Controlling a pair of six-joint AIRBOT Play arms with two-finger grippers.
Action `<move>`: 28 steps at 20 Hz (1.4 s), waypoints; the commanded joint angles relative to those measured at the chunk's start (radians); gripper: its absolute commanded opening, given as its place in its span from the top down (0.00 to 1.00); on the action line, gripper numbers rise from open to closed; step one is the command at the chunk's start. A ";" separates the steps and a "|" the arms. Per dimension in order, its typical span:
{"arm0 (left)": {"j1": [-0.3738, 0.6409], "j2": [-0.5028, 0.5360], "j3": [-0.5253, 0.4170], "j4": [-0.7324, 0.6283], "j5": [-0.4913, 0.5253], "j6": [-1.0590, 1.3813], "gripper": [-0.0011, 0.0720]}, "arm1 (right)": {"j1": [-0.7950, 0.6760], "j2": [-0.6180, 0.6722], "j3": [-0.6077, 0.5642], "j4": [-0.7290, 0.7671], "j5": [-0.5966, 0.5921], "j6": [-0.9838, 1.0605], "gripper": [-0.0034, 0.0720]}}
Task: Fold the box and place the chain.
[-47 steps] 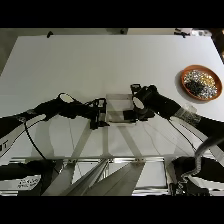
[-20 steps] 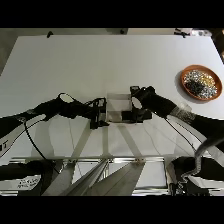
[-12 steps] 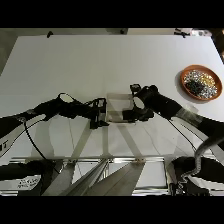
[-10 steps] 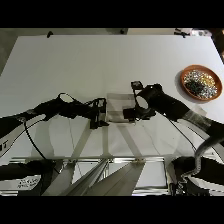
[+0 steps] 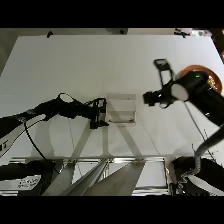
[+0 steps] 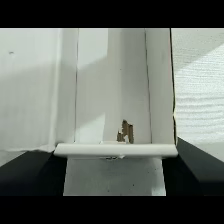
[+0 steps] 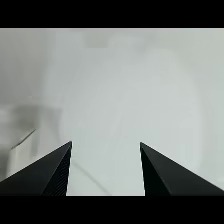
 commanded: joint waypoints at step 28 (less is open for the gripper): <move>0.000 0.000 0.000 0.000 0.000 0.000 0.61 | -0.835 -0.520 0.135 0.163 -0.337 -0.390 0.83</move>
